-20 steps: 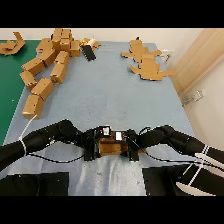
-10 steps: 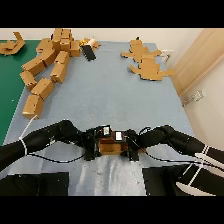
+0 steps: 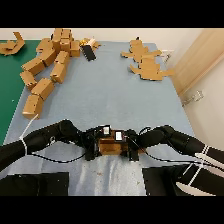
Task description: Fold the box.
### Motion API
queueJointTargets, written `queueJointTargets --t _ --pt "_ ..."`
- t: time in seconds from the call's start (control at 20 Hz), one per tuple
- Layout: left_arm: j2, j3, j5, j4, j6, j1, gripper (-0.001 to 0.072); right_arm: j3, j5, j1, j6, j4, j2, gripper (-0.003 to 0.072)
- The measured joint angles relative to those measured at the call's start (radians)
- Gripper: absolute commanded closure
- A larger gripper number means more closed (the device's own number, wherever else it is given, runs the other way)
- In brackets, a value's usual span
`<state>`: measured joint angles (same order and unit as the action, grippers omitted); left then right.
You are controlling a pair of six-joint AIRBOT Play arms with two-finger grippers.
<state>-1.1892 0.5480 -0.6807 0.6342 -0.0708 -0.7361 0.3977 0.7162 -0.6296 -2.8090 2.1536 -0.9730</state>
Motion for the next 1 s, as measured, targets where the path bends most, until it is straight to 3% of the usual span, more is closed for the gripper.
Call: queueJointTargets --t 0.7,0.75,0.8,0.9,1.0 --pt "0.0 0.0 0.0 0.001 0.0 0.0 0.0187 0.0 0.0 0.0 0.0 -0.001 0.0 0.0222" --pt "0.0 0.0 0.0 0.001 -0.001 0.0 0.0186 0.0 0.002 0.0 0.0 -0.001 0.0 0.0173" --pt "0.0 0.0 0.0 0.001 0.0 0.0 0.0187 0.0 0.006 0.0 -0.001 -0.001 0.001 0.0071" --pt "0.0 0.0 0.001 0.002 0.0 0.0 0.0187 0.002 0.022 0.0 -0.002 0.002 0.001 0.0069" --pt "0.0 0.0 0.0 0.002 -0.001 0.0 0.0187 0.006 0.041 0.0 -0.002 0.009 0.001 -0.0034"
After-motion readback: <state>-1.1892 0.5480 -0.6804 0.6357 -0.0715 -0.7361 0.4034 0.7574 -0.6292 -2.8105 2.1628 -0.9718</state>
